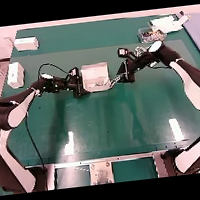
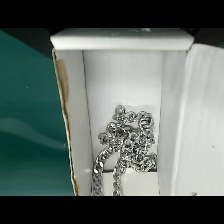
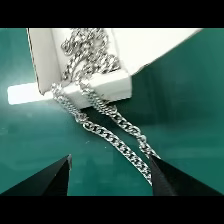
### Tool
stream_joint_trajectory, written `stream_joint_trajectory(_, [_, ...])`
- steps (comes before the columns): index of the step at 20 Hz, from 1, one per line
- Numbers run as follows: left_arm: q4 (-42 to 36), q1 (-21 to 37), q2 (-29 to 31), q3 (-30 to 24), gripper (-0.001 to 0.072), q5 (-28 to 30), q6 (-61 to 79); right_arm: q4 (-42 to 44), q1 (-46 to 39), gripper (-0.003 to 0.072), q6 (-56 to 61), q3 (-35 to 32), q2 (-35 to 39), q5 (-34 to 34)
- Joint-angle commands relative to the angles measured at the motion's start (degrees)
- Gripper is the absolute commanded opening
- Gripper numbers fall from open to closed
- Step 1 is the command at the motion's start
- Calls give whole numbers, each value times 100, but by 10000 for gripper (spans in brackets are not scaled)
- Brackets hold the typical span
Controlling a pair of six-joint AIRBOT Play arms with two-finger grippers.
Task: Fold the box and place the chain.
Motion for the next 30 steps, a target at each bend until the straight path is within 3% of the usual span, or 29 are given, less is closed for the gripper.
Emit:
stream_joint_trajectory(1, [0,4,0,2,470,2,2,146,181,576,-802,-59,-310,-122])
stream_joint_trajectory(16, [0,4,0,2,469,2,2,321,415,575,-1191,-59,-595,-525])
stream_joint_trajectory(17, [0,4,0,2,470,2,2,319,413,512,-1193,-59,-599,-535])
stream_joint_trajectory(18, [2,4,0,2,470,2,2,319,407,339,-1191,-59,-599,-535])
stream_joint_trajectory(20, [0,4,0,2,470,2,2,319,407,244,-1189,-59,-599,-546])
stream_joint_trajectory(21, [0,4,0,2,470,0,2,317,407,104,-1189,-52,-597,-557])
stream_joint_trajectory(22, [0,4,0,2,470,0,2,317,402,53,-1189,-52,-595,-557])
stream_joint_trajectory(24, [0,4,0,2,470,2,2,306,400,11,-1163,-52,-575,-551])
stream_joint_trajectory(30, [0,4,0,2,470,2,2,76,372,10,-684,-46,-286,-551])
